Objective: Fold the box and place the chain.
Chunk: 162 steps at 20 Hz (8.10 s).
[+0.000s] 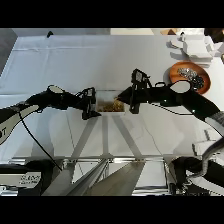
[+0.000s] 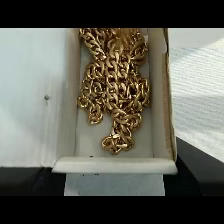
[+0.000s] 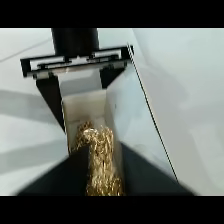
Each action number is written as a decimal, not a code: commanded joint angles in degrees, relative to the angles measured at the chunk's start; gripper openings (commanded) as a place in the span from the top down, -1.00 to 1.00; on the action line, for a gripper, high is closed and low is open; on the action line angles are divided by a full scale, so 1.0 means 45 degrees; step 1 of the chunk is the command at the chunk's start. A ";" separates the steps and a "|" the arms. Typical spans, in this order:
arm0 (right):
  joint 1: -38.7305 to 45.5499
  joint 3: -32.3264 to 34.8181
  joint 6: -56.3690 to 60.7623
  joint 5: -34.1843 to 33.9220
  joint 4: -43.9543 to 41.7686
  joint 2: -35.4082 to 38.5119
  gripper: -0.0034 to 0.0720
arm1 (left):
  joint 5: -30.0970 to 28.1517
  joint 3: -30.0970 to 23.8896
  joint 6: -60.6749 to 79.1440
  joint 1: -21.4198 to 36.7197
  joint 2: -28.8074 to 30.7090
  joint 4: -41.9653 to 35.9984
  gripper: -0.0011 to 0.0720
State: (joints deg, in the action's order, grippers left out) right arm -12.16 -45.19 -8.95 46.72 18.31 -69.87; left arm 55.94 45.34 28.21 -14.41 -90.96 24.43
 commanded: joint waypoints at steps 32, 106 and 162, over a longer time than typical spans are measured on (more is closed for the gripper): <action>-0.1156 -0.6785 1.0108 0.3968 0.6868 -0.4371 0.18 | 0.0000 0.0005 0.0010 0.0005 -0.0005 0.0005 0.22; -0.3638 -0.0986 0.9855 -0.2953 0.4915 -0.0466 0.88 | 0.0000 0.0005 0.0005 0.0005 -0.0005 0.0005 0.22; -0.0597 0.1195 2.0283 -0.0131 1.6101 0.8641 0.88 | 0.0000 0.0005 0.0005 -0.0019 -0.0005 0.0005 0.22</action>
State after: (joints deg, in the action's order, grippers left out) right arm -14.85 -39.77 67.48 38.28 70.15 -34.39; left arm 55.92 45.34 28.21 -14.46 -90.98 24.43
